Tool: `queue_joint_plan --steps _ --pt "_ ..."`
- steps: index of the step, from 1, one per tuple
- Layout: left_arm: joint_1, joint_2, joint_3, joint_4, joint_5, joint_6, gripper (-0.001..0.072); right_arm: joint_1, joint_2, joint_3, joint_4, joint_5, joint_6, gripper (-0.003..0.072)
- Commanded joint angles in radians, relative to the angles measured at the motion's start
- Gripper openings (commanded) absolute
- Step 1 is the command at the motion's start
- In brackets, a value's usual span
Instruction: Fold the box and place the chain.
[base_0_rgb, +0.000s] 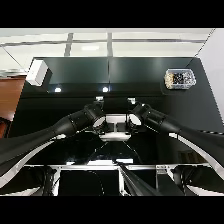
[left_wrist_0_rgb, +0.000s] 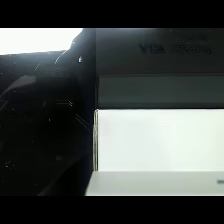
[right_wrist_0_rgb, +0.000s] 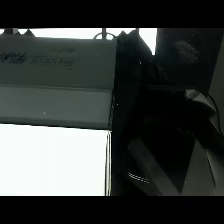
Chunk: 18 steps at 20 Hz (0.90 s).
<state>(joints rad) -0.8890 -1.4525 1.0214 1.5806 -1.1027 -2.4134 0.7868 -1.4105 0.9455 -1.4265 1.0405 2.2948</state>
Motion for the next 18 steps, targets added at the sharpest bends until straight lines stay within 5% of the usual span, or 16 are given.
queue_joint_plan --steps 1,2,3,7,12,15,18 --pt "0.001 0.000 0.001 0.001 -0.001 0.001 0.0024 0.000 0.000 0.001 -0.002 -0.005 0.004 0.0192" --pt "0.001 0.000 0.001 0.001 -0.001 0.001 0.0025 0.000 0.000 0.001 -0.007 0.001 0.004 0.0366" --pt "0.001 0.000 0.001 0.001 -0.001 0.001 0.0025 0.000 0.002 0.001 -0.018 0.010 0.002 0.0441" --pt "0.001 0.000 0.001 0.001 -0.002 0.001 0.0025 -0.002 0.055 0.011 -0.019 0.031 -0.118 0.0441" --pt "0.001 0.000 0.001 0.001 -0.002 0.001 0.0025 -0.015 0.324 0.015 -0.162 0.076 -0.218 0.0441" --pt "0.001 0.000 0.001 0.001 -0.002 0.001 0.0025 -0.070 0.508 0.014 -0.476 0.077 -0.220 0.0441" --pt "0.000 0.000 0.001 0.000 -0.001 0.001 0.0025 -0.211 0.523 -0.015 -0.833 -0.006 -0.218 0.0441"
